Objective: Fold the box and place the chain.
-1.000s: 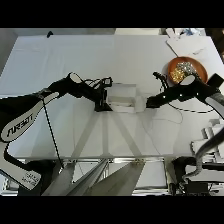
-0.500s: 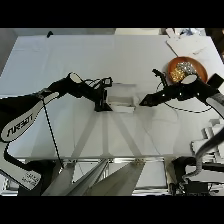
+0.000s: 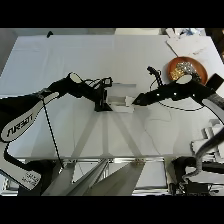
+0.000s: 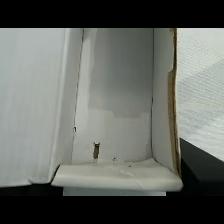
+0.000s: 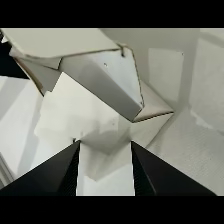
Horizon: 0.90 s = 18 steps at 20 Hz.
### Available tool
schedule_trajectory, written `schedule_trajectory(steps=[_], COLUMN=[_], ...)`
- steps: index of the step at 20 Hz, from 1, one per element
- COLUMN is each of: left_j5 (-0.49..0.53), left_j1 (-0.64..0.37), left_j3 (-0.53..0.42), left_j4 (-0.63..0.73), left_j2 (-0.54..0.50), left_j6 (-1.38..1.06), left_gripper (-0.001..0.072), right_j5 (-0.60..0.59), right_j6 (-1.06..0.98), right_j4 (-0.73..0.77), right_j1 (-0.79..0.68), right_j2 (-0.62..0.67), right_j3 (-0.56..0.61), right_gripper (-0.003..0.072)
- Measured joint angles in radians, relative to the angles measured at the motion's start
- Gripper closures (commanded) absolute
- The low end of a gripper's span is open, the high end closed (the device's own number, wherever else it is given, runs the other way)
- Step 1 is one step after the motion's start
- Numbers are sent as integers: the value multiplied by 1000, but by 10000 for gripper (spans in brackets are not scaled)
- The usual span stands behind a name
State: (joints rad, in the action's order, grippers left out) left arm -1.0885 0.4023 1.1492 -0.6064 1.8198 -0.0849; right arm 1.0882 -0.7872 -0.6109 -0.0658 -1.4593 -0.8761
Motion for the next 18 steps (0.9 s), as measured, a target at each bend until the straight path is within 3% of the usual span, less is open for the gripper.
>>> schedule_trajectory(steps=[18], left_j5=[0], left_j1=[0], left_j3=[0], left_j4=[-1], left_j2=[0], left_j6=[0], left_gripper=[503], right_j5=[-261], right_j6=[-356], right_j4=[-203], right_j1=[167], right_j2=[2], right_j3=[0], right_gripper=[320])
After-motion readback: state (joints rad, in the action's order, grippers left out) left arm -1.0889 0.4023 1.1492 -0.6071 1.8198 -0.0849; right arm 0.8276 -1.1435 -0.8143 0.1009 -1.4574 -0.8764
